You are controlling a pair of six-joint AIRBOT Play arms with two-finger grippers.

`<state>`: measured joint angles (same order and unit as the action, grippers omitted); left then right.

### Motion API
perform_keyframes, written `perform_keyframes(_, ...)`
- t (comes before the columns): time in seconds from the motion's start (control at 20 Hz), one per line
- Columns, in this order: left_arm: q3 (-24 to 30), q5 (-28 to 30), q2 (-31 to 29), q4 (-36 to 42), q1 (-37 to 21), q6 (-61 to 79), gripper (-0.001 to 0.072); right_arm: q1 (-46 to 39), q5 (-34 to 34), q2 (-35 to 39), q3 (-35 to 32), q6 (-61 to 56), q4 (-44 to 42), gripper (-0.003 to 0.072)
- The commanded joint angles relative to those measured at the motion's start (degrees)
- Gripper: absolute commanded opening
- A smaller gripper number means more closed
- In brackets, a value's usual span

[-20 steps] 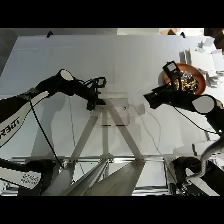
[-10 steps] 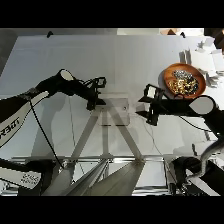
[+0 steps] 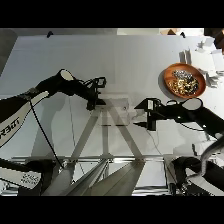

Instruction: Fold the box and place the chain.

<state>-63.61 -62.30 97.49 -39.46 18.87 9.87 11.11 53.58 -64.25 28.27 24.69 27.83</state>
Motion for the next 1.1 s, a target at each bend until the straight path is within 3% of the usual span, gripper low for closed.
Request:
perform_keyframes(0.0, 0.0, -0.1, 0.0, 0.0, 0.0, 0.0, 0.0008, 1.5, -0.1, -6.0, -0.7, 7.0, -3.8, 0.072)
perform_keyframes(0.2, 0.0, -0.1, 0.0, 0.0, 0.0, 0.0, 0.0008, 6.7, -11.8, -6.9, -0.7, 6.8, -4.7, 0.072)
perform_keyframes(0.35, 0.0, -0.1, 0.0, 0.0, 0.0, 0.0, 0.0008, 9.9, -16.5, -7.6, -0.7, 3.1, -6.1, 0.072)
perform_keyframes(0.75, 0.0, -0.1, 0.0, 0.0, 0.0, 0.0, 0.0008, 12.7, -20.0, -9.4, -0.7, -2.6, -6.1, 0.072)
perform_keyframes(1.05, 0.0, -0.1, 0.0, 0.0, 0.0, 0.0, 0.0008, 12.7, -19.5, -0.8, -0.7, -5.7, -5.0, 0.072)
